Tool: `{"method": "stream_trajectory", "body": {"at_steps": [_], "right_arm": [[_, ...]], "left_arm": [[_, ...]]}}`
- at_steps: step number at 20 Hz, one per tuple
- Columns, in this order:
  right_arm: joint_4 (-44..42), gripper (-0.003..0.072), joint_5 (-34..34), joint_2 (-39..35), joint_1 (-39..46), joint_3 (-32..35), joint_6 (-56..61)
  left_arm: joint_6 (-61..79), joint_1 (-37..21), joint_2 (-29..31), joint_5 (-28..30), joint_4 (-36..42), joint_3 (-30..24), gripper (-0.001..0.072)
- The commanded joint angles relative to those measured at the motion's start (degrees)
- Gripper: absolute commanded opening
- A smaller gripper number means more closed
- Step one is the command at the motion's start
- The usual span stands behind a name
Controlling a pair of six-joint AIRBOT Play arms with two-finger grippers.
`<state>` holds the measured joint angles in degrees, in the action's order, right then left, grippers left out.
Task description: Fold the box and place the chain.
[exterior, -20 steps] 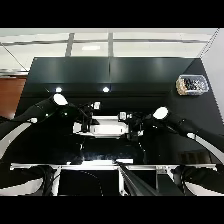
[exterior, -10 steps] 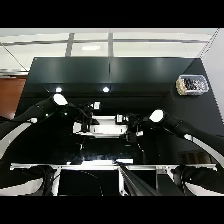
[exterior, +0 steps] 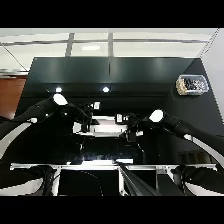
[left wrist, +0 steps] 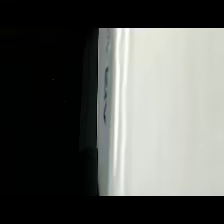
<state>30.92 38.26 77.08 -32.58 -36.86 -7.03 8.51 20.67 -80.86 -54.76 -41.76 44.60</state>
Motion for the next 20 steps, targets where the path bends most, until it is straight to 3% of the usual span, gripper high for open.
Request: {"method": "stream_trajectory", "body": {"at_steps": [1, 2, 4, 9, 10, 11, 12, 13, 16, 18, 20], "right_arm": [[0.24, 0.0487, 0.17, 0.02, -0.07, 0.04, -0.07], [0.33, 0.0487, 0.44, 0.02, -0.07, 0.04, -0.11], [1.14, 0.0487, 0.81, 0.02, -0.07, 0.04, -1.16], [1.09, 0.0487, 0.98, 0.02, -0.04, 0.04, -1.14], [1.09, 0.0486, 0.98, 0.02, -0.07, 0.04, -1.14], [1.11, 0.0487, 0.98, 0.02, -0.07, 0.04, -1.14], [1.09, 0.0487, 0.98, 0.02, -0.07, 0.04, -1.16], [1.09, 0.0487, 0.96, 0.02, -0.04, 0.04, -1.16], [1.09, 0.0487, 0.96, 0.02, -0.04, 0.04, -1.16], [1.07, 0.0486, 1.05, 0.02, -0.04, 0.04, -1.14], [1.01, 0.0485, 1.18, 0.02, -0.07, 0.04, -1.14]], "left_arm": [[-3.08, -0.33, 0.98, -1.66, -0.28, 0.02, 0.0146], [-4.7, -0.57, 1.99, -1.92, -1.16, 0.02, 0.027], [-8.57, -1.31, 4.9, -2.71, -4.24, 0.02, 0.0411], [-33.51, -3.96, 14.47, -7.1, -19.54, 0.0, 0.0425], [-37.59, -4.31, 16.2, -8.94, -21.97, -0.02, 0.0403], [-40.87, -4.5, 17.51, -11.02, -23.06, -0.02, 0.0327], [-43.56, -4.5, 18.51, -13.49, -23.19, -0.04, 0.0126], [-44.24, -4.44, 19.02, -16.61, -22.82, -0.04, 0.0026], [-44.59, -4.33, 19.06, -23.34, -12.15, -1.2, 0.0026], [-39.52, -4.04, 19.06, -21.73, -1.03, -3.76, 0.0026], [-33.14, -3.98, 19.06, -14.82, 9.6, -6.78, 0.0026]]}}
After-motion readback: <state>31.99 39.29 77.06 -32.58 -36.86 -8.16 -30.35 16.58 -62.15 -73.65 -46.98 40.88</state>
